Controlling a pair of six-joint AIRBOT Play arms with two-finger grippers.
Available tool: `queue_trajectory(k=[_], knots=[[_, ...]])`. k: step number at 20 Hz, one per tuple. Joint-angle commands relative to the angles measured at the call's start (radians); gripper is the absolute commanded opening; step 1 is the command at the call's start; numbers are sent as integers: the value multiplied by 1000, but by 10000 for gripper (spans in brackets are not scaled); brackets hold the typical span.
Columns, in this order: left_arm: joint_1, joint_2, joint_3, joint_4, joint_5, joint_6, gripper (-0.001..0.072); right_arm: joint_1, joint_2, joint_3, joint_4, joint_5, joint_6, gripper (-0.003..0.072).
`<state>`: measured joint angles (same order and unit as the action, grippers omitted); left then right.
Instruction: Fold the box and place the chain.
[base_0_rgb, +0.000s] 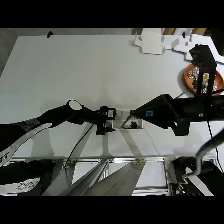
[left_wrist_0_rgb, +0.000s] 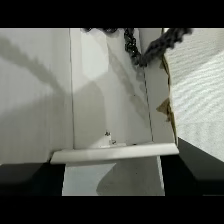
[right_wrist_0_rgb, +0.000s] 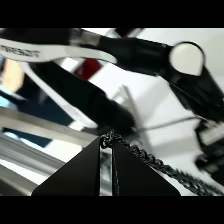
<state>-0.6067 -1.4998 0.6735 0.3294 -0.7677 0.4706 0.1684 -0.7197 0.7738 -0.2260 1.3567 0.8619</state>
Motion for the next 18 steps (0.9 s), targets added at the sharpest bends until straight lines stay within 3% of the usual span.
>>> queue_trajectory(k=[1,4,9,18], knots=[[1,1,0,0,0,0,150,1,0,1,-221,-59,7,25],[1,1,0,0,0,0,150,1,0,1,-420,-136,58,25],[0,1,0,0,0,0,150,9,-26,-1,-486,-175,56,25],[0,1,0,0,0,0,150,288,-219,-16,-706,-351,137,24]])
